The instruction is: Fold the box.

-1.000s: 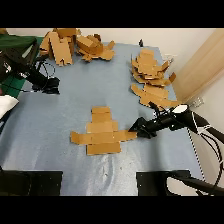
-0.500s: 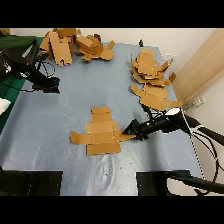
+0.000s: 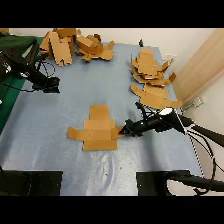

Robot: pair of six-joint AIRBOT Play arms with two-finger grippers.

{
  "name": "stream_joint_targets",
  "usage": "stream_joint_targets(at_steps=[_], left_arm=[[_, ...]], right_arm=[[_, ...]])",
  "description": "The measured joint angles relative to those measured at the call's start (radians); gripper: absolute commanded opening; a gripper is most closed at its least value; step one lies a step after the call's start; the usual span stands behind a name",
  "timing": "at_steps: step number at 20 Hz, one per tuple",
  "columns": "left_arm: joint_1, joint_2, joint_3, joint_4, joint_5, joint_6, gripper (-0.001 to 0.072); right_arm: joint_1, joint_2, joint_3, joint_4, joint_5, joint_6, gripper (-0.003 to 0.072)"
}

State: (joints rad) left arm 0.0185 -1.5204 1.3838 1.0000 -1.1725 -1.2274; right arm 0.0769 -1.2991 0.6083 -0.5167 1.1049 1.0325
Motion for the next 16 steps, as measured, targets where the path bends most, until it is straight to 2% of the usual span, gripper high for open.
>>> stream_joint_targets(at_steps=[5, 7, 8, 13, 16], left_arm=[[0.0, 0.0, -0.001, -0.012, -0.031, 0.006, 0.0018], [0.0, 0.0, -0.006, -0.016, -0.057, 0.024, 0.0157], [0.0, 0.0, -0.013, -0.021, -0.071, 0.033, 0.0184], [0.0, 0.0, -0.088, -0.087, -0.109, 0.099, 0.0184], [0.0, 0.0, -0.134, -0.169, -0.135, 0.168, 0.0184]], right_arm=[[0.008, 0.108, -0.002, -0.025, -0.089, -0.057, 0.0004], [0.021, 0.161, -0.021, -0.09, -0.121, -0.049, 0.0003], [0.032, 0.19, -0.039, -0.137, -0.142, -0.031, 0.0003], [0.143, 0.325, -0.172, -0.276, -0.298, 0.041, 0.0004], [0.22, 0.366, -0.238, -0.34, -0.315, 0.06, 0.0003]])
